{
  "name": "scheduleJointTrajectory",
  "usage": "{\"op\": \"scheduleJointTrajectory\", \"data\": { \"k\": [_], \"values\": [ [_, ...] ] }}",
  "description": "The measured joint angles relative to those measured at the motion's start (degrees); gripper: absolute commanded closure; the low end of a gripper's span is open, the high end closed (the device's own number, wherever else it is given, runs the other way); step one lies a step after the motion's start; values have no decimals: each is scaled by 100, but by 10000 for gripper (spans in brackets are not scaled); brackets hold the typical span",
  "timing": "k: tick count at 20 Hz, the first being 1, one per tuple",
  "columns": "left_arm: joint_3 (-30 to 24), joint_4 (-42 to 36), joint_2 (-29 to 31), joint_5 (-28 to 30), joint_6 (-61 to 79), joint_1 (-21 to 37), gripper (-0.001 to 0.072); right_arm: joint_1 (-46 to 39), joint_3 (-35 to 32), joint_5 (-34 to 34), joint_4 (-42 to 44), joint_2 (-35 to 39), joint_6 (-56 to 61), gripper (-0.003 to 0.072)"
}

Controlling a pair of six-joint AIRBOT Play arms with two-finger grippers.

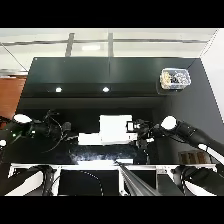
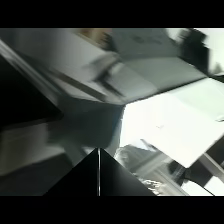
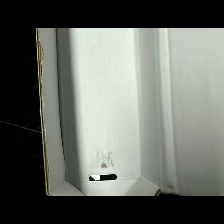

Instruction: Fold the box and place the chain.

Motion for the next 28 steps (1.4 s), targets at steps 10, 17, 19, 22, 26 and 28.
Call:
{"op": "scheduleJointTrajectory", "data": {
  "k": [10,17,19,22,26,28],
  "values": [
    [-109,-610,-420,529,284,-1257,683,0,0,0,0,0,-2,381],
    [-109,-962,-439,844,621,-1606,683,0,0,0,0,0,-2,381],
    [-111,-1222,-433,728,903,-1631,676,0,0,0,0,0,0,381],
    [-90,-1478,-411,577,1200,-1646,249,0,0,0,0,0,0,381],
    [85,-1624,-391,243,1521,-1655,46,0,0,0,0,0,-2,381],
    [238,-1646,-367,4,1700,-1683,46,0,0,0,0,0,-2,381]
  ]
}}
